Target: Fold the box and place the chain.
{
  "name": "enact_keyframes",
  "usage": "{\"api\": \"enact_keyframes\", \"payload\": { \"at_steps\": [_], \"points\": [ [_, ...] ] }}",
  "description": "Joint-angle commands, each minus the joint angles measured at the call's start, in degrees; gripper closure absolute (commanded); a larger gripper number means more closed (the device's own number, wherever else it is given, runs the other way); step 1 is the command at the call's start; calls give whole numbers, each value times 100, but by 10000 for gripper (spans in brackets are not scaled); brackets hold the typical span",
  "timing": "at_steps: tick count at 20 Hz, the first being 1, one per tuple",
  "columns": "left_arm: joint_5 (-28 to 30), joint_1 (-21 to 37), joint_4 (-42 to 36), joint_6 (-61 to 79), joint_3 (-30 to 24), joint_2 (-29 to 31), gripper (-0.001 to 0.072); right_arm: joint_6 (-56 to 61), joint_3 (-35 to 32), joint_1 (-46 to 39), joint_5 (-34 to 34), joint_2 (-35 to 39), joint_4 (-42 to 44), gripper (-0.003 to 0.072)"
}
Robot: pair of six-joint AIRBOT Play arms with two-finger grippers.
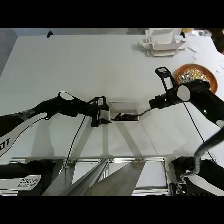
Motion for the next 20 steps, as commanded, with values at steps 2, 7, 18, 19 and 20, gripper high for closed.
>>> {"api": "enact_keyframes", "payload": {
  "at_steps": [2,7,18,19,20],
  "points": [
    [0,2,0,2,0,2,568,-208,4,715,-24,697,726,664],
    [0,2,0,2,0,2,568,-245,4,1169,-33,1119,1320,664],
    [0,2,0,2,0,2,568,-2297,4,1279,-496,1279,4463,664],
    [0,2,0,2,0,2,568,-2424,4,1279,-566,1276,4607,664],
    [0,2,0,2,0,2,568,-2468,4,1279,-645,1279,4662,664]
  ]
}}
